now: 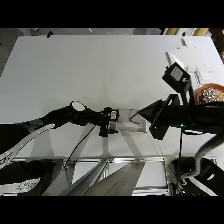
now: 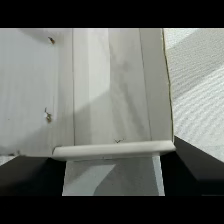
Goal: Fold the box and place the chain.
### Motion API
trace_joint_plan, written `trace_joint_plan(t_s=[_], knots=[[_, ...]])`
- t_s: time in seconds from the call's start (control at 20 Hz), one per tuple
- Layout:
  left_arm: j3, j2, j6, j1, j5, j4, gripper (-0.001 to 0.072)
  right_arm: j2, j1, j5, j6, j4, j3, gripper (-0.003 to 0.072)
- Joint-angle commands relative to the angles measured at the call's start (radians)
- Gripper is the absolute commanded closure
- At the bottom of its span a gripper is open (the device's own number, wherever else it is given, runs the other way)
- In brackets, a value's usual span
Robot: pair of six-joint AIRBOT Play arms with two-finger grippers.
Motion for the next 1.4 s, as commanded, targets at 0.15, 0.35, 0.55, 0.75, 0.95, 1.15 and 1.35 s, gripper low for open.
trace_joint_plan(t_s=[0.15,0.35,0.55,0.75,0.95,1.15,1.35], knots=[[0.001,0.000,0.000,0.000,0.000,0.000,0.0388,-0.089,0.013,-0.039,-0.003,-0.025,-0.015,0.0667],[0.001,0.000,0.000,0.000,0.000,0.000,0.0388,-0.118,0.014,-0.038,-0.004,-0.023,-0.076,0.0667],[0.001,0.000,0.000,0.000,0.000,0.000,0.0388,-0.139,0.014,-0.057,-0.035,-0.021,-0.161,0.0666],[0.001,0.000,0.000,0.000,0.000,0.000,0.0388,-0.185,0.034,-0.103,-0.058,-0.025,-0.228,0.0666],[0.001,0.000,0.000,-0.001,0.000,0.000,0.0388,-0.201,0.076,-0.134,-0.108,0.008,-0.229,0.0445],[0.001,0.000,0.000,-0.001,0.000,0.000,0.0388,-0.159,0.012,-0.027,-0.182,-0.059,-0.171,0.0383],[0.001,0.000,0.000,-0.001,0.000,0.000,0.0388,-0.066,-0.159,0.061,-0.666,-0.129,-0.121,0.0384]])
